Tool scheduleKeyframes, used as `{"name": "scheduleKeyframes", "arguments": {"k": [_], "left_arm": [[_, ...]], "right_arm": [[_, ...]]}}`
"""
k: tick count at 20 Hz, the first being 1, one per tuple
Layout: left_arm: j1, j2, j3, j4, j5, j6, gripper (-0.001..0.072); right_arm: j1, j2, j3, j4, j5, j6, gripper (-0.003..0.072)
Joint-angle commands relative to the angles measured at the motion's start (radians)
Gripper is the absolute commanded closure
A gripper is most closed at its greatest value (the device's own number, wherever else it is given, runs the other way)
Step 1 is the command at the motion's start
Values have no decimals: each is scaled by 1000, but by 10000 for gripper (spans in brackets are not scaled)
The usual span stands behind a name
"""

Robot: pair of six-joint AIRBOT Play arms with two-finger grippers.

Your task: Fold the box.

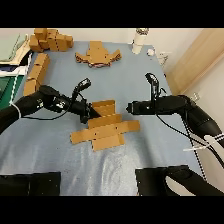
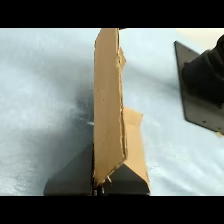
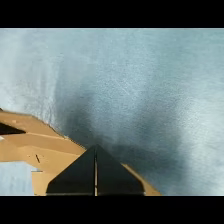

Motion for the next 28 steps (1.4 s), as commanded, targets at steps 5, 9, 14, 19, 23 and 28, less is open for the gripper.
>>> {"name": "scheduleKeyframes", "arguments": {"k": [5, 9, 14, 19, 23, 28], "left_arm": [[-134, 126, -165, -53, 205, 243, 704], [-141, 121, -186, -53, 206, 243, 703], [-141, 121, -220, -53, 196, 242, 702], [-141, 121, -224, -55, 179, 238, 701], [-141, 121, -264, -57, 182, 239, 700], [-141, 121, -275, -52, 180, 238, 699]], "right_arm": [[-1, 0, 3, 7, 47, 23, 683], [-1, 0, 3, 7, 43, 23, 683], [31, 0, 3, 5, 45, 23, 683], [50, 0, 3, 5, 44, 23, 683], [50, 0, 3, 5, 44, 23, 683], [50, 0, 3, 5, 43, 23, 683]]}}
